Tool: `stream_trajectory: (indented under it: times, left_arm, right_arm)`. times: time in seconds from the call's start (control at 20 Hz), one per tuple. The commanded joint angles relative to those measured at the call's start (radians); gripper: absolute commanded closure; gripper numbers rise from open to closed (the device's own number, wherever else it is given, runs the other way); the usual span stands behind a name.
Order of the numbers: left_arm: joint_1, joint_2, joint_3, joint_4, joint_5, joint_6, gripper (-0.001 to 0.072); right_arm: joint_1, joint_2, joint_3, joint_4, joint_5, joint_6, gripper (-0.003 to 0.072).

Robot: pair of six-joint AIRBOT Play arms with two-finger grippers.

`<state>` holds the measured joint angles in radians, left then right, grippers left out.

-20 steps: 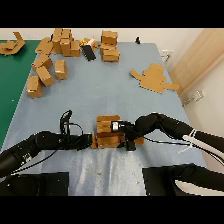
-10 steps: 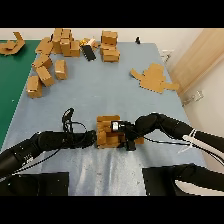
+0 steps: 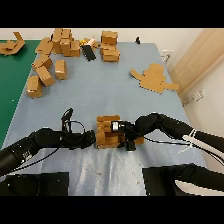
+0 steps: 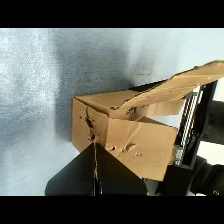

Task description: Fold the box.

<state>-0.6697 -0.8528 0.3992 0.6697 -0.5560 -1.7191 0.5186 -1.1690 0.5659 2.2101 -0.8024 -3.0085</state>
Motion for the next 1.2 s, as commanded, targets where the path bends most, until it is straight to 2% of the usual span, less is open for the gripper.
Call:
stream_trajectory:
  times: [0.0,0.2,0.25,0.3,1.15]
  left_arm:
    - [0.024,0.001,0.001,-0.005,-0.066,0.038,0.0696]
    - [0.061,0.001,0.002,-0.005,-0.092,0.06,0.0695]
    - [0.075,0.001,0.005,-0.006,-0.107,0.076,0.0584]
    - [0.089,0.001,0.006,-0.021,-0.124,0.088,0.0411]
    - [0.115,0.025,0.033,-0.024,-0.144,0.101,0.0405]
  right_arm:
    - [0.0,0.0,0.0,0.0,0.0,0.0,0.0104]
    - [0.0,0.0,0.0,0.0,0.0,0.0,0.0105]
    - [0.0,0.0,0.0,0.0,0.0,0.0,0.0104]
    - [0.0,0.0,0.0,0.0,0.0,0.0,0.0105]
    - [0.0,0.0,0.0,0.0,0.0,0.0,0.0104]
